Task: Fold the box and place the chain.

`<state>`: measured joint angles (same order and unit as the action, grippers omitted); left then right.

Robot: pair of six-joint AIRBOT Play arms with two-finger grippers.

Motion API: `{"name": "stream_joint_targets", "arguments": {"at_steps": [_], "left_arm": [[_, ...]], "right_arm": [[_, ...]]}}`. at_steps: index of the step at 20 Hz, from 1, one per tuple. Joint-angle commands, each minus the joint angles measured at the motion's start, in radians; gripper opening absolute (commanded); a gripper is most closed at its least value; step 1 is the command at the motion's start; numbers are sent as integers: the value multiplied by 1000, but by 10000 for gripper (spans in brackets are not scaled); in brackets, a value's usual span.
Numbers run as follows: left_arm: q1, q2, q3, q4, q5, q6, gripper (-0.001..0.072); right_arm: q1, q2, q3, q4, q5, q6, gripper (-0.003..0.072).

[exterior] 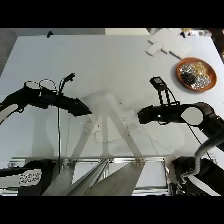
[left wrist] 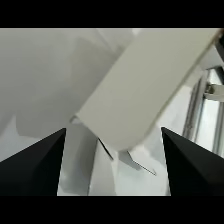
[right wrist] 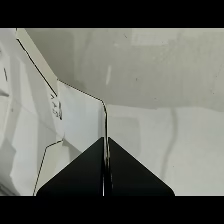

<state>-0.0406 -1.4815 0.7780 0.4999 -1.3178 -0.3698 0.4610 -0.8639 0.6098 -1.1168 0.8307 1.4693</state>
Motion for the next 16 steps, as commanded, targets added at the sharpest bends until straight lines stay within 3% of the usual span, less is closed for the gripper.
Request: {"name": "stream_joint_targets", "arguments": {"at_steps": [1, 4, 9, 12, 15, 16], "left_arm": [[-61, -17, -8, -52, 100, 66, 657], [-139, -60, -8, -201, 101, 146, 656], [-177, -125, -8, -185, 48, 141, 622], [-174, -121, -7, -185, 40, 140, 447], [-174, -119, -7, -171, 43, 151, 22], [-174, -113, -7, -157, 43, 154, 3]], "right_arm": [[1, 1, 0, 0, 0, 0, 16], [1, 1, 0, 0, 0, 0, 16], [1, 1, 0, -1, 15, 0, 16], [1, 1, 0, -1, 26, 0, 16], [1, 2, 0, 2, 26, 0, 16], [1, 2, 0, 8, 26, 0, 17]]}}
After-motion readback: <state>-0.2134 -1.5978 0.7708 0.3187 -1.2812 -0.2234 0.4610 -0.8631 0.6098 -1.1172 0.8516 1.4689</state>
